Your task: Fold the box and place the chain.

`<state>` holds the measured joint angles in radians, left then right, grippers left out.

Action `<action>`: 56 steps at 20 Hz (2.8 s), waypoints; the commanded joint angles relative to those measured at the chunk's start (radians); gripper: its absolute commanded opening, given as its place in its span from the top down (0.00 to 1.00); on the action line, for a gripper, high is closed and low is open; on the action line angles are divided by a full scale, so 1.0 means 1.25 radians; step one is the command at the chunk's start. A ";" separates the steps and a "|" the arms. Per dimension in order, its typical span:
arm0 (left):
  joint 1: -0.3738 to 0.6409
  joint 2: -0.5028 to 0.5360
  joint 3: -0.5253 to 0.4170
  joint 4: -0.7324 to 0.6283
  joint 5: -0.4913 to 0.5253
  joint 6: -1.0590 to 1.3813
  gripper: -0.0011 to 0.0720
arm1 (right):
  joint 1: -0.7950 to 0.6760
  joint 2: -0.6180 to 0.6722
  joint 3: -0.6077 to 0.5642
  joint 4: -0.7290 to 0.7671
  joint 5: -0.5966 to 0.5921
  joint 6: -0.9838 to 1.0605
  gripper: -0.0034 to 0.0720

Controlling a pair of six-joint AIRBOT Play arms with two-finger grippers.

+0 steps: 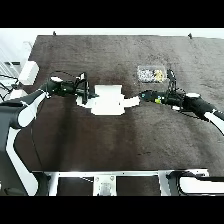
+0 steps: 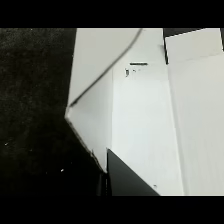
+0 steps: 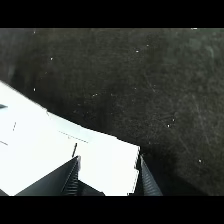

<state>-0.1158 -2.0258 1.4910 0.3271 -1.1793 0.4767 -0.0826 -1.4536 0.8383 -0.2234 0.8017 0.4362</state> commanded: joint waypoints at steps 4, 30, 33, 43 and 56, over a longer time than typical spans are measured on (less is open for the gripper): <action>0.000 -0.001 0.000 -0.001 0.030 0.002 0.96 | 0.015 0.062 0.000 -0.012 0.106 -0.146 0.29; 0.000 -0.001 0.000 -0.001 -0.005 -0.025 0.96 | 0.390 0.004 -0.003 -0.435 -0.247 -0.332 0.19; 0.000 -0.001 0.000 -0.001 -0.005 -0.025 0.96 | 0.394 0.002 0.002 -0.418 -0.270 -0.332 0.19; 0.000 -0.001 0.000 0.000 -0.005 -0.025 0.96 | 0.385 0.002 0.066 -0.409 -0.315 -0.332 0.19; 0.000 -0.001 0.000 0.002 0.002 -0.025 0.96 | 0.312 -0.051 0.127 -0.331 -0.234 -0.511 0.19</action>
<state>-0.1158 -2.0266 1.4910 0.3271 -1.1816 0.4450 0.3222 -1.5078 0.9810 -0.6937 0.4522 -0.1101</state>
